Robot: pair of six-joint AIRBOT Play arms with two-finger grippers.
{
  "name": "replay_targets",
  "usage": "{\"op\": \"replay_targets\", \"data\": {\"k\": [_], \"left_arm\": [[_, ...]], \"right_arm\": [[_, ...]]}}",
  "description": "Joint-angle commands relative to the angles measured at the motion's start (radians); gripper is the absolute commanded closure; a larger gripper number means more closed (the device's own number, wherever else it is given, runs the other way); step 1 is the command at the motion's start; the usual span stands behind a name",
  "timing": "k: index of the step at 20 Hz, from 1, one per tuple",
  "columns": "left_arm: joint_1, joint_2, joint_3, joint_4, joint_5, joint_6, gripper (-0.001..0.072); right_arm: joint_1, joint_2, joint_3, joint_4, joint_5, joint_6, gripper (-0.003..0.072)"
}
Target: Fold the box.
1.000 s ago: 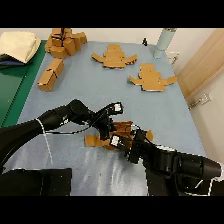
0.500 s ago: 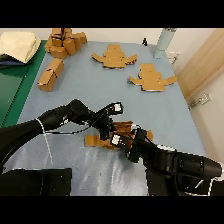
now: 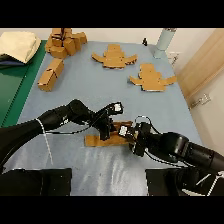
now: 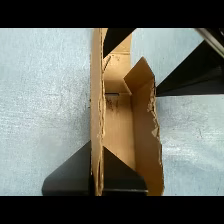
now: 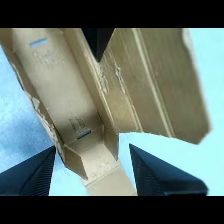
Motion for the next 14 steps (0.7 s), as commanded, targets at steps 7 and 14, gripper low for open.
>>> {"op": "replay_targets", "data": {"k": [7,14], "left_arm": [[0.0,0.0,0.001,0.0,0.0,0.0,0.0696],[0.0,0.0,0.001,0.0,0.0,0.0,0.0696]], "right_arm": [[-0.383,-0.063,0.004,0.633,0.056,-0.837,-0.0034],[-0.484,-0.283,0.044,0.865,-0.055,-1.126,-0.0034]]}}
